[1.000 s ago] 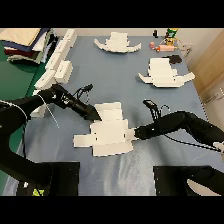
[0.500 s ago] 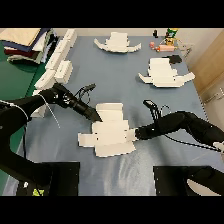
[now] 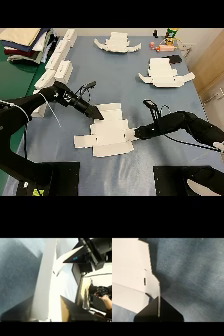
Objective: Fold the box.
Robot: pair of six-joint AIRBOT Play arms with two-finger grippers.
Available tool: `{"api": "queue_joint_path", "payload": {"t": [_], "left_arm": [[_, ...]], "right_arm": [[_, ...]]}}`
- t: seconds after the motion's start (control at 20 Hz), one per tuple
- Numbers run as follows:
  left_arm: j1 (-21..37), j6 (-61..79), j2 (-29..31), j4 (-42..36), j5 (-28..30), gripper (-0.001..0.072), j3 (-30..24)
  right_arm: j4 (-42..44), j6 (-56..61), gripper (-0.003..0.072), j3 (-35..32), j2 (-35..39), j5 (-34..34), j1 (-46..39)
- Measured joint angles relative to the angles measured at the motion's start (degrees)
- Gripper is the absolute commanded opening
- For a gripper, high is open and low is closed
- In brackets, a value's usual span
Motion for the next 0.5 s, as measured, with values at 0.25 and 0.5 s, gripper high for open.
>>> {"api": "queue_joint_path", "payload": {"t": [0.25,0.5], "left_arm": [[-0.02,3.39,0.00,0.09,-2.08,0.0012,0.15],[-0.13,7.61,0.63,-0.72,-3.80,0.0009,1.16]], "right_arm": [[-0.13,0.00,0.0002,0.00,0.02,-0.02,0.00],[-3.63,0.09,0.0296,0.24,0.00,-0.07,-0.59]]}}
